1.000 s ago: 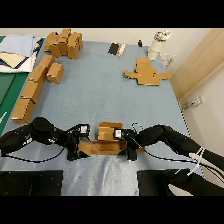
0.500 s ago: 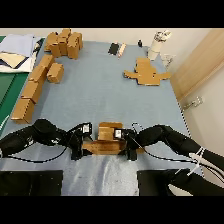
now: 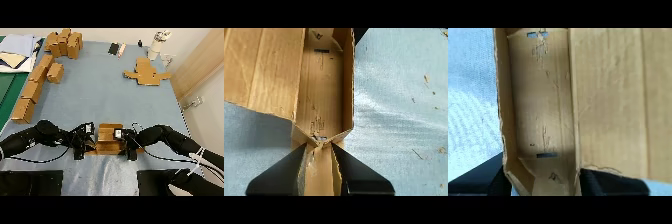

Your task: Fold the box.

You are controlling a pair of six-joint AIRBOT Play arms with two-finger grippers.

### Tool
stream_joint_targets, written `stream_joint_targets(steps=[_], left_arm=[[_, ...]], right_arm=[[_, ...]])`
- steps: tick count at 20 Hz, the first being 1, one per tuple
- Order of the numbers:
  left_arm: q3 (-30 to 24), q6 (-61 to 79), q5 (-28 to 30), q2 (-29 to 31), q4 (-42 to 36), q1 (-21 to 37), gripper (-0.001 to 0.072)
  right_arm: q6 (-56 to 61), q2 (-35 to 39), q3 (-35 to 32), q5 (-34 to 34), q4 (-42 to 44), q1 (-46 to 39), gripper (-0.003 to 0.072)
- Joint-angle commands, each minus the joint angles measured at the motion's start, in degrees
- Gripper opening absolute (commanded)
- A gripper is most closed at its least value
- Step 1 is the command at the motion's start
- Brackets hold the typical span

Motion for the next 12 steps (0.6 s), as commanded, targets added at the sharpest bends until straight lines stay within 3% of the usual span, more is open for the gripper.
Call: stream_joint_targets(steps=[1, 12], left_arm=[[-0.04, -0.81, 0.46, -0.11, -0.17, -0.22, 0.0224], [-0.04, -0.11, 1.81, -1.18, -5.16, -2.29, 0.0223]], right_arm=[[0.02, -0.02, 0.02, 0.00, 0.02, 0.00, 0.0502], [0.02, -0.02, 0.00, 0.00, 0.02, 0.00, 0.0502]])
